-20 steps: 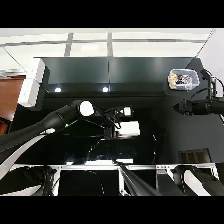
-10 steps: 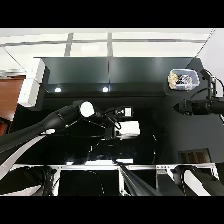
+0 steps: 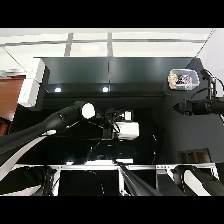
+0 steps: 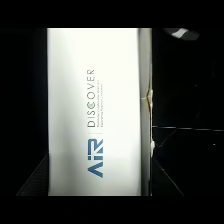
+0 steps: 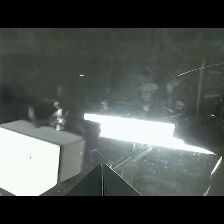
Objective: Fold the box and place the chain.
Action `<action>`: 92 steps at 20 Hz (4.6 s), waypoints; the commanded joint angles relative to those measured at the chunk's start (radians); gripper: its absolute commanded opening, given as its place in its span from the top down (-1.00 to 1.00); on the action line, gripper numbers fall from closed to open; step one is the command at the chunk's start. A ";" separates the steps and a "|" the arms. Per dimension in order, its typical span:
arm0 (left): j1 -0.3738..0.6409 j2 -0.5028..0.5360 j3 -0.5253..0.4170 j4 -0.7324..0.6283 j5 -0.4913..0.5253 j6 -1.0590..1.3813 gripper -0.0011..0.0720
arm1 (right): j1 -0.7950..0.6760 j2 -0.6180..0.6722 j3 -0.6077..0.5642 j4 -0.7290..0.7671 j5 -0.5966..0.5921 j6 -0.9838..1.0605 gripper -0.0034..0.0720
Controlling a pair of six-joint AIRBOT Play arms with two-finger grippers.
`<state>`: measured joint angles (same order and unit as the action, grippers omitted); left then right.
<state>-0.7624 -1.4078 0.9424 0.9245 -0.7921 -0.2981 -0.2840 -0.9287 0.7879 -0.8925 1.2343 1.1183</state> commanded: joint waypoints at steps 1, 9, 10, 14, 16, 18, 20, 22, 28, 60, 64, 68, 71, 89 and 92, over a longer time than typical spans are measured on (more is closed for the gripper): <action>-0.004 0.002 0.000 -0.008 0.004 -0.002 -0.96 | 0.000 0.000 0.000 0.000 0.000 0.000 0.89; -0.033 -0.032 0.000 -0.094 0.134 0.004 -0.96 | 0.000 0.000 0.000 0.002 -0.005 0.000 0.89; -0.035 -0.040 0.000 -0.096 0.135 0.011 -0.95 | 0.000 0.000 0.000 0.001 -0.006 0.000 0.89; -0.065 -0.060 0.000 -0.107 0.155 0.102 -0.95 | 0.000 0.000 0.000 0.001 -0.008 0.000 0.89; -0.084 -0.066 0.000 -0.138 0.198 0.112 -0.95 | 0.000 0.000 0.000 0.001 -0.009 0.000 0.89; -0.101 -0.077 0.006 -0.163 0.238 0.112 -0.95 | 0.000 0.000 0.000 0.002 -0.009 0.000 0.89; -0.117 -0.088 0.016 -0.184 0.268 0.112 -0.95 | 0.000 0.000 0.000 0.001 -0.009 0.000 0.89; -0.122 -0.095 0.026 -0.185 0.255 0.112 -0.88 | 0.000 0.000 0.000 0.001 -0.009 0.000 0.89; -0.051 -0.052 0.068 -0.069 0.148 -0.106 0.43 | 0.000 0.000 0.000 0.001 -0.008 -0.001 0.89; 1.532 0.341 -0.236 0.163 -0.035 -0.281 0.33 | 0.000 -0.003 0.000 0.001 -0.035 0.006 0.89; 1.476 0.287 -0.235 0.164 0.008 -0.262 -0.63 | 0.000 -0.003 0.000 0.002 -0.032 0.034 0.89; 1.469 0.335 -0.158 0.156 0.032 -0.279 -0.95 | 0.000 -0.003 0.001 0.003 -0.023 0.032 0.89; 1.445 0.421 -0.050 -0.051 0.014 -0.289 -0.95 | 0.033 -0.003 0.003 0.010 -0.031 -0.014 0.89; 0.612 0.929 -0.495 0.142 0.291 -0.730 0.89 | 0.184 -0.003 0.015 -0.190 -0.491 -0.117 0.89; 0.612 0.929 -0.495 0.141 0.291 -0.730 0.89 | 0.184 -0.003 0.015 -0.190 -0.490 -0.117 0.89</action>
<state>-0.1383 -0.4881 0.4591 1.0405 -0.5190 -0.9985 -0.1009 -0.9318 0.8040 -1.0714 0.7578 1.0019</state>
